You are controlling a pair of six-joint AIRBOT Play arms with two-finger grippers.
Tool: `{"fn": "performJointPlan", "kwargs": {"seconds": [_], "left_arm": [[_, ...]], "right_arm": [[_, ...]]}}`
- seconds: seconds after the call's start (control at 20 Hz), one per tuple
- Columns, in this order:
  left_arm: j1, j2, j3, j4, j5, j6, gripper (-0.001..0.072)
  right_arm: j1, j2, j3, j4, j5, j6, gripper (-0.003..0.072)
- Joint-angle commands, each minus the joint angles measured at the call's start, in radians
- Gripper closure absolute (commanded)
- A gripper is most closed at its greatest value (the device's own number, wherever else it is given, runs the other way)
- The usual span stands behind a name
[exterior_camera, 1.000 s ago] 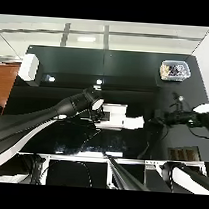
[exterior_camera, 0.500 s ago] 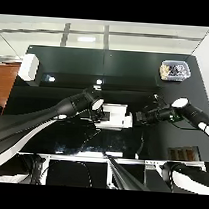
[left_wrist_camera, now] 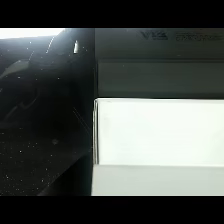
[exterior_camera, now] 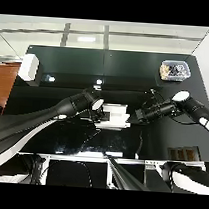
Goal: Fold the box and place the chain.
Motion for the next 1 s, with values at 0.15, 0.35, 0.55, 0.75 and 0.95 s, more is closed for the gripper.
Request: {"fn": "performJointPlan", "kwargs": {"seconds": [0.15,0.35,0.55,0.75,0.95], "left_arm": [[0.000,0.000,0.000,0.000,0.000,0.000,0.0680],[0.000,0.000,0.000,0.000,0.000,0.000,0.0679],[0.000,0.000,0.000,0.000,0.000,0.000,0.0680],[0.001,0.000,0.000,0.000,0.000,0.000,0.0679],[0.001,0.000,0.000,0.000,0.000,0.000,0.0679]], "right_arm": [[0.078,0.000,0.031,-0.001,-0.059,0.076,0.0348],[0.130,0.000,0.087,-0.043,-0.074,0.167,0.0379],[0.189,0.000,0.141,-0.197,-0.107,0.307,0.0379],[0.265,0.000,0.160,-0.324,-0.150,0.450,0.0383],[0.352,0.000,0.171,-0.453,-0.202,0.591,0.0383]]}}
